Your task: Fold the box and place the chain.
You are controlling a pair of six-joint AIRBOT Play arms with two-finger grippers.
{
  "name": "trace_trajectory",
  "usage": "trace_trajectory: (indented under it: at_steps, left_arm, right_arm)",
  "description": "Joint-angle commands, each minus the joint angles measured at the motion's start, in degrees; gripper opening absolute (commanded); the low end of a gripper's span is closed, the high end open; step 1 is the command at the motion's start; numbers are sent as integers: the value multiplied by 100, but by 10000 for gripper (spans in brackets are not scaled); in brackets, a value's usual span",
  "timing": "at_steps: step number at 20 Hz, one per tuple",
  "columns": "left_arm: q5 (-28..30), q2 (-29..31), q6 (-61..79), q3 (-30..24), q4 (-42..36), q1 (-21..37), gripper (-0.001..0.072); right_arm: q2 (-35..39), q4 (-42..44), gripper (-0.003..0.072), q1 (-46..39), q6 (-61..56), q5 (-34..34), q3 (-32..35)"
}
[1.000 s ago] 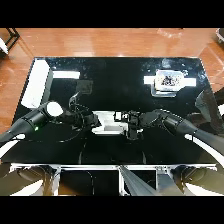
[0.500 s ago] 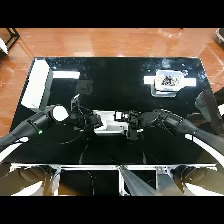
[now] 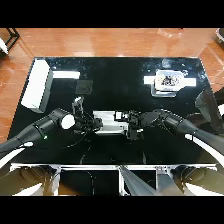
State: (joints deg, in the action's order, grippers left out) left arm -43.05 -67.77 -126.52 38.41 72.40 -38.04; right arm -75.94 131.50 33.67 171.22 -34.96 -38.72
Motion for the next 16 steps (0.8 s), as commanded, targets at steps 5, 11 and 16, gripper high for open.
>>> trace_trajectory:
  at_steps: [5, 11, 16]
  left_arm:
    - [-463, -205, -428, 417, 828, -151, 434]
    - [-1064, -573, -417, 935, 1097, -201, 330]
    - [-968, -728, -407, 984, 1351, -466, 314]
  right_arm:
    - [0, 4, 465, 4, -2, -2, -2]
    - [0, 2, 465, 2, -2, -2, -2]
    - [0, 2, 465, 4, -2, -17, -2]
